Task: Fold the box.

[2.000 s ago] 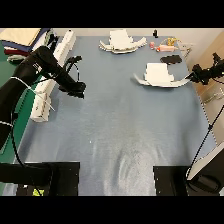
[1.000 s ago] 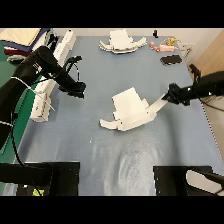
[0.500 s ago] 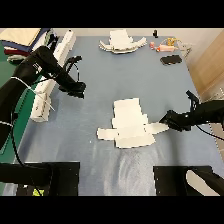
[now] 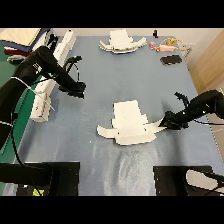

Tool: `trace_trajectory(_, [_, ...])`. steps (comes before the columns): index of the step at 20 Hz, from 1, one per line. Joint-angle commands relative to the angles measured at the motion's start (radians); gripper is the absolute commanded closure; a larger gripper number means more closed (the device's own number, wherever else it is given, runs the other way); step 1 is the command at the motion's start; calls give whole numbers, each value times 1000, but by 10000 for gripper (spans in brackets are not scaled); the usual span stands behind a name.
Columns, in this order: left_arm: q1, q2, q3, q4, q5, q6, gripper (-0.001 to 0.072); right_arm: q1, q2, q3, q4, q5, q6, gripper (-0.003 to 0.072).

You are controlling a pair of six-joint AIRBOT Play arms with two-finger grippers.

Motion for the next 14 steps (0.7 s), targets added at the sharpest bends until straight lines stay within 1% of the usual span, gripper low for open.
trace_trajectory(1, [0,0,1,0,1,0,696,0,-94,22,112,-44,-141,384])
trace_trajectory(4, [0,0,1,0,1,0,696,0,-139,22,132,-45,-157,392])
trace_trajectory(6, [-1,0,1,-7,0,0,696,1,-148,22,142,-61,-178,542])
trace_trajectory(8, [-1,0,1,-8,-1,-2,696,11,-147,22,184,-94,-219,684])
trace_trajectory(11, [-1,0,1,-41,1,3,696,82,-120,-1,241,-91,-240,685])
trace_trajectory(13, [-1,0,1,-43,1,6,696,146,-67,-74,320,-13,-265,686])
trace_trajectory(14, [-1,0,1,-44,0,6,696,183,-27,-125,366,61,-274,686])
